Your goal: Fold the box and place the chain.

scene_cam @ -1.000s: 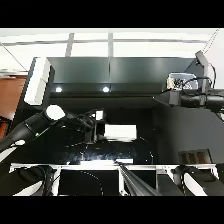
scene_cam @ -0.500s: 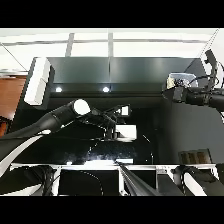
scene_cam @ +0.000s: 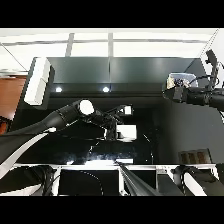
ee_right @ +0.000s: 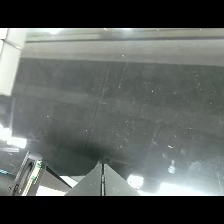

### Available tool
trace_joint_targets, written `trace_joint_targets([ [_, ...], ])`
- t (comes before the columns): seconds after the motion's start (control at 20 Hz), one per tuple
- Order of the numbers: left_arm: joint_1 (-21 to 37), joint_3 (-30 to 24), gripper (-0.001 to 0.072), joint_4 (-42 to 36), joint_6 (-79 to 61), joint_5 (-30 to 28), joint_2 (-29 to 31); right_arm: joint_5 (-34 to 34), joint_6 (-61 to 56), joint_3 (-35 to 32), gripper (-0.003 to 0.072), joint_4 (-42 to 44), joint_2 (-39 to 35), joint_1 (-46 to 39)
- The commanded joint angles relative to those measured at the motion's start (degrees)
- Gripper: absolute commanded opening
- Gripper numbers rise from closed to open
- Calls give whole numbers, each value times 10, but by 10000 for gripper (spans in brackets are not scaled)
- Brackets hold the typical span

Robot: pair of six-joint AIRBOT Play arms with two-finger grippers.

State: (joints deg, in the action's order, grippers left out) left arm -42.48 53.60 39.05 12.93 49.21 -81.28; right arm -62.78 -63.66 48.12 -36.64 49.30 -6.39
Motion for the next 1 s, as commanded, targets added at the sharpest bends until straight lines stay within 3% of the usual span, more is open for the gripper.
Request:
trace_joint_targets([
  [0.0,0,1,710,10,6,5,-1,0,0,1,12,0,0,0],
  [0.95,-21,0,711,28,6,-13,-18,-2,0,1,12,-1,0,0],
])
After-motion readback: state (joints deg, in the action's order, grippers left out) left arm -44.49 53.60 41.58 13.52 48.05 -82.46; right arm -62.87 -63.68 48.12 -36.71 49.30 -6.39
